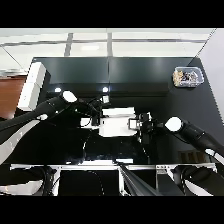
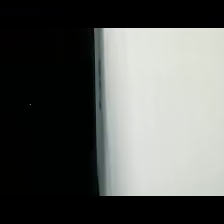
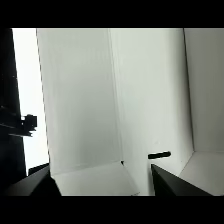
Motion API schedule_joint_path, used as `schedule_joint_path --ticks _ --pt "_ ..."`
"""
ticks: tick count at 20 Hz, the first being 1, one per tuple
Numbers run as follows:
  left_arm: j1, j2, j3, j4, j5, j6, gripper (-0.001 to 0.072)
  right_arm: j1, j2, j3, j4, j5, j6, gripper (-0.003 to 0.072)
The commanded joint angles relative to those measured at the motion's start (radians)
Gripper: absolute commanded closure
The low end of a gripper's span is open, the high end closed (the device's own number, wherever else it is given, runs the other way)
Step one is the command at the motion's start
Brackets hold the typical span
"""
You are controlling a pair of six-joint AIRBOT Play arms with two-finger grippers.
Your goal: Fold the box and place the chain.
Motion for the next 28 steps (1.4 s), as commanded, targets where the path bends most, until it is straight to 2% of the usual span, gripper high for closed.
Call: schedule_joint_path --ticks 1,5,11,15,17,28 --pt "0.000 0.000 0.000 0.000 -0.001 0.000 0.0682 -0.024 -0.011 0.050 0.002 0.011 -0.008 -0.0021" --pt "0.000 0.000 0.000 0.000 -0.005 0.000 0.0682 -0.063 -0.011 0.111 0.009 0.002 -0.012 -0.0021" --pt "0.000 0.000 0.000 0.000 -0.005 0.000 0.0682 -0.096 -0.012 0.119 0.016 -0.012 -0.023 -0.0021" --pt "0.000 0.000 0.000 0.000 -0.005 0.000 0.0682 -0.143 -0.042 0.119 0.223 0.087 -0.244 -0.0021" --pt "0.000 0.000 0.000 0.000 -0.005 0.000 0.0682 -0.145 -0.084 0.120 0.283 0.115 -0.284 -0.0021" --pt "0.000 0.000 0.000 0.000 -0.004 0.000 0.0683 -0.142 -0.227 0.127 0.285 0.145 -0.339 -0.0021"
